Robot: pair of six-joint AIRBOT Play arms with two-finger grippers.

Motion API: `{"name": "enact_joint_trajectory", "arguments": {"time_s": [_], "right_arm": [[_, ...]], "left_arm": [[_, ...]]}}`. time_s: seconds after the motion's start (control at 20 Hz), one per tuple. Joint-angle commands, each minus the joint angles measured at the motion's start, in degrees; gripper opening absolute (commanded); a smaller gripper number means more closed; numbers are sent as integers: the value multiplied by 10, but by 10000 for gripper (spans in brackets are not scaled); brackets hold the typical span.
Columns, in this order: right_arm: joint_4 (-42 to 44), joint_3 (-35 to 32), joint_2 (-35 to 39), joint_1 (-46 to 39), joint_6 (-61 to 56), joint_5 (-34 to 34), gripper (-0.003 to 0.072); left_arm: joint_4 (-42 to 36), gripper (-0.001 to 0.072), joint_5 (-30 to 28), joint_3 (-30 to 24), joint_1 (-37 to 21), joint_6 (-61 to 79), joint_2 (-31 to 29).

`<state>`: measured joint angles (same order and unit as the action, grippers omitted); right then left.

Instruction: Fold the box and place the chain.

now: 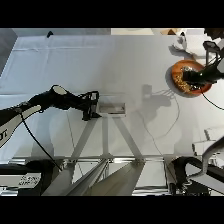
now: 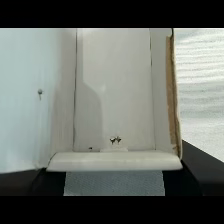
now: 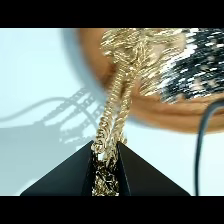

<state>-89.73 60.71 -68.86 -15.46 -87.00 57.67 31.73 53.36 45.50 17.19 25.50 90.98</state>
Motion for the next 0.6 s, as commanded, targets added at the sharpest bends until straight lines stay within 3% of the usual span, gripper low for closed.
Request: {"name": "enact_joint_trajectory", "arguments": {"time_s": [0.0,0.2,0.55], "right_arm": [[-1,-56,75,65,21,1,4],[0,-89,127,145,21,16,4],[10,-91,134,272,20,28,5]], "left_arm": [[0,275,0,0,0,0,0],[0,275,0,0,0,0,0],[0,275,0,0,0,0,0]]}}
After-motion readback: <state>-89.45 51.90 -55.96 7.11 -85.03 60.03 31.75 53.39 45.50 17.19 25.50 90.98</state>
